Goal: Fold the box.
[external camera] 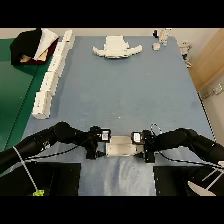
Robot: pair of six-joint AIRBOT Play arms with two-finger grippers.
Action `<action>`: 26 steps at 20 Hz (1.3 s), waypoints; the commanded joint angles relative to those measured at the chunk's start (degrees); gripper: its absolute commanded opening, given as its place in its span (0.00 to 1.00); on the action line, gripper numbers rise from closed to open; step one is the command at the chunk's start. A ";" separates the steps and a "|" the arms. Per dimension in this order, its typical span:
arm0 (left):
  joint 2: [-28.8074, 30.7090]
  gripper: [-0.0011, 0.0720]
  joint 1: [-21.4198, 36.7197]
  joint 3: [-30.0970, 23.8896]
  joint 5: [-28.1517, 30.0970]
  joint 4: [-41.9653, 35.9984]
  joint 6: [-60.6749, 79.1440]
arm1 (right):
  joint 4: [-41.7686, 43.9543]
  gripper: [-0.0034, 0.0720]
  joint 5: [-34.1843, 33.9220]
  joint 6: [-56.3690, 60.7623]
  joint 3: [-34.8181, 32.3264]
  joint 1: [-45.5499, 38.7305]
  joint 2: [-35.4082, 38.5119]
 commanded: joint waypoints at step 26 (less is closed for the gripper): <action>2.84 0.97 -5.84 -3.67 6.23 1.07 -12.22 | 0.15 0.74 0.00 0.02 0.00 0.07 0.00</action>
